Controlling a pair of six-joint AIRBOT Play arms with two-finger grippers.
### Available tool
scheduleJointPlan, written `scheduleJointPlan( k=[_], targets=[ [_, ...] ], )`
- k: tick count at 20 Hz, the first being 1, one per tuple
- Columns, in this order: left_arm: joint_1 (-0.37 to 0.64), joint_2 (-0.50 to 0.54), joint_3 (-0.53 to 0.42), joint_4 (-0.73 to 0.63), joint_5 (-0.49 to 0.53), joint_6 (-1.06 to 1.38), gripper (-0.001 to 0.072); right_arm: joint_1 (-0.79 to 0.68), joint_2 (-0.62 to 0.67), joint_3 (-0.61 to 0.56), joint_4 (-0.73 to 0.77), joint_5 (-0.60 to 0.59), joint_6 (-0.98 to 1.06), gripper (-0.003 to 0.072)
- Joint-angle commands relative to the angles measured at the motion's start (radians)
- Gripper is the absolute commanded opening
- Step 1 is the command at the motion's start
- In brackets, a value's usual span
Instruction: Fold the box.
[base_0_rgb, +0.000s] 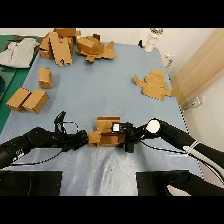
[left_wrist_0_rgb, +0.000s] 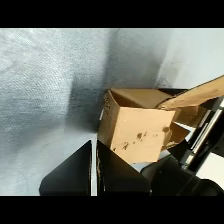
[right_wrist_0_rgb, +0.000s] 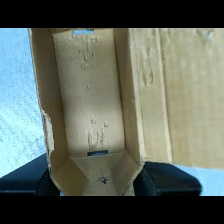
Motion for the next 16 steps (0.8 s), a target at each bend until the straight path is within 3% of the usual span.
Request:
scheduleJointPlan(
  k=[1,5,10,11,12,16],
  targets=[
    [0.001,0.023,0.005,-0.038,0.002,0.026,0.0063,0.001,-0.001,0.001,0.0,0.0,0.0,0.0581],
    [0.002,0.068,0.015,-0.039,0.024,0.029,0.0063,0.001,-0.001,0.001,0.0,0.0,0.0,0.0582],
    [0.001,0.016,0.014,-0.039,0.024,0.029,0.0064,0.001,-0.001,0.001,0.0,0.0,0.0,0.0581],
    [0.001,0.006,0.014,-0.044,0.024,0.038,0.0077,0.001,-0.001,0.001,0.0,0.0,0.0,0.0582],
    [0.001,0.005,0.014,-0.066,0.025,0.064,0.0197,0.001,-0.001,0.001,0.0,0.0,0.0,0.0582],
    [0.001,0.006,0.014,-0.113,0.027,0.132,0.0194,0.001,-0.001,0.001,0.0,0.0,0.0,0.0582]
  ],
)
